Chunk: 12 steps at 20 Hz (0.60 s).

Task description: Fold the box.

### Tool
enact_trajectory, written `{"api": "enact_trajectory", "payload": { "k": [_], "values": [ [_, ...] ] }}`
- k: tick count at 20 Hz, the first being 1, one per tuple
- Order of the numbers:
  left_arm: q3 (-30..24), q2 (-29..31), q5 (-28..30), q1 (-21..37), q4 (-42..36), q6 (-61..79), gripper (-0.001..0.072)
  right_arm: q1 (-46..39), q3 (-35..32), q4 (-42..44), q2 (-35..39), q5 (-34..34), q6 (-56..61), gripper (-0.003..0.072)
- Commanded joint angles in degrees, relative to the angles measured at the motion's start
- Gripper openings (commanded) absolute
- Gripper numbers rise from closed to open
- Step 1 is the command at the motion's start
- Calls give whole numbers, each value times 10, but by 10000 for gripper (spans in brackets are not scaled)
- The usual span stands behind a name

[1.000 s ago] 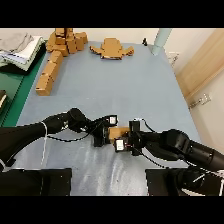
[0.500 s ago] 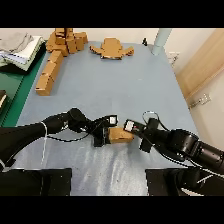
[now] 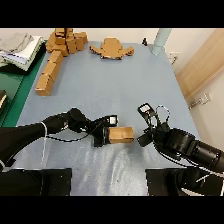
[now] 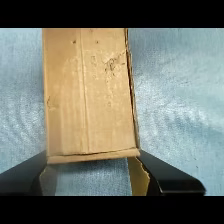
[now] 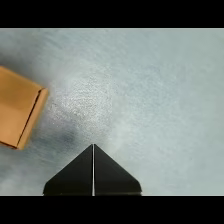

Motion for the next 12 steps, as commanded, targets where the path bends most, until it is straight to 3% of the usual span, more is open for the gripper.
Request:
{"api": "enact_trajectory", "payload": {
  "k": [1, 6, 7, 12],
  "values": [
    [0, 0, 1, -1, 0, 0, 599, 0, 1, -2, -2, -4, 105, 6],
    [0, 0, -2, -1, -2, 0, 601, 0, 1, -2, -2, -4, 130, 6],
    [0, 0, -2, -1, -2, 0, 711, 0, 1, -2, -2, -4, 133, 6],
    [3, 0, -1, -1, -2, 0, 720, 0, 1, -2, -2, -2, 135, 6]
  ]
}}
